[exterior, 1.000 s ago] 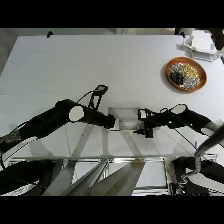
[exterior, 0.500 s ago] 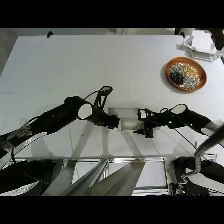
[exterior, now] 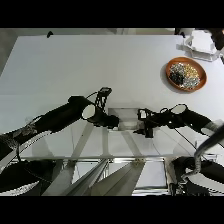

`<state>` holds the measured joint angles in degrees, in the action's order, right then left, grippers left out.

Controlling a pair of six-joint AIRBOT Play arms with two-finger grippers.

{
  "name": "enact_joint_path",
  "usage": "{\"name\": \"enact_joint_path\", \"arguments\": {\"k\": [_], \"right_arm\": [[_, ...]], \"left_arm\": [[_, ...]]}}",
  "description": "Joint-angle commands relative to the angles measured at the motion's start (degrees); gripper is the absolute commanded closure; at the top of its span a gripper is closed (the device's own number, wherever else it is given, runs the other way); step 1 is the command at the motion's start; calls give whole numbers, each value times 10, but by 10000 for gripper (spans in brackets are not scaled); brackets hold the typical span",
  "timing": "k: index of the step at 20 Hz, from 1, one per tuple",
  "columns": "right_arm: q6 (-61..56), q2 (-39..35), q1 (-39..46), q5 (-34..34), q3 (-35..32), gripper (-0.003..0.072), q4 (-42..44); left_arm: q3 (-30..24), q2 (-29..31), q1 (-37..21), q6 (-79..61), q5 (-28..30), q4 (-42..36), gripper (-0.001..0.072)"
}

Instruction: Fold the box and place the chain.

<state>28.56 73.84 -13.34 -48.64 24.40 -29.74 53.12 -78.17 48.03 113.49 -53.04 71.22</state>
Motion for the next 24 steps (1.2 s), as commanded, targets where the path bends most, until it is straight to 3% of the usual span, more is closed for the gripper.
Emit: {"name": "enact_joint_path", "arguments": {"k": [1, 6, 10, 12, 24], "right_arm": [[0, 0, 0, 0, 0, 281, 0], [0, 0, 0, 0, 0, 281, 0], [0, 0, 0, 0, 0, 281, 0], [0, 0, 0, 0, 0, 281, 0], [0, 0, 0, 0, 0, 281, 0]], "left_arm": [[25, -16, 1, 13, -9, 13, 308], [65, -53, 5, 50, -60, 35, 321], [68, -52, 5, 102, -64, 30, 329], [68, -53, 5, 105, -68, 31, 393], [67, -90, 7, 169, -85, 24, 397]]}}
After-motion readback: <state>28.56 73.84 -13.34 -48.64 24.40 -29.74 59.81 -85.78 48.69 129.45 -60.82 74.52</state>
